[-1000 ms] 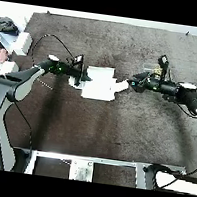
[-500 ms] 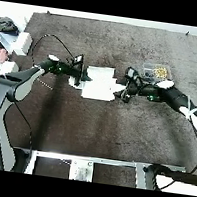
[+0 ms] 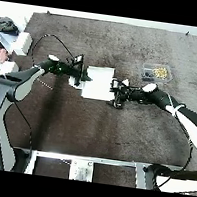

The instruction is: Fold the box and place the chain.

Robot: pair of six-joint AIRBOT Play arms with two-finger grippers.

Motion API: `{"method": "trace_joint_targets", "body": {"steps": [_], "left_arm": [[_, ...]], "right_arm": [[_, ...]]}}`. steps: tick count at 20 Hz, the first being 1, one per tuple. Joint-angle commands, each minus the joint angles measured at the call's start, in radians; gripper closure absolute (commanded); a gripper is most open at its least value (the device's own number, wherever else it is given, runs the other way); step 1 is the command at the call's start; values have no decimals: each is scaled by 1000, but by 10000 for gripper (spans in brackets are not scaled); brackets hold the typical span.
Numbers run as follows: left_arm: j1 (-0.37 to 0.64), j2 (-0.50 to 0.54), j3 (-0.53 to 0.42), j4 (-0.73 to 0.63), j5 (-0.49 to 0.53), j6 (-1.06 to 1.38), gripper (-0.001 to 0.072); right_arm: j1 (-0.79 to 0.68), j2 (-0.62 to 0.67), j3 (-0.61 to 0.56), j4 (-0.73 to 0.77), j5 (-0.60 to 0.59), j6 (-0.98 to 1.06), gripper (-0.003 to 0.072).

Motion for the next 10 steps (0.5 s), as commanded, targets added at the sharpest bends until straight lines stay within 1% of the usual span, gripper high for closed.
{"method": "trace_joint_targets", "body": {"steps": [1, 4, 10], "left_arm": [[1, 0, 0, 0, 0, 0, 697], [1, 0, 0, 0, 0, 0, 697], [1, 0, 0, 0, 0, 0, 697]], "right_arm": [[13, -10, 1, -11, -61, -3, -29], [13, -15, 1, -12, -120, -3, -29], [16, -6, 1, -14, -163, 0, -29]]}}
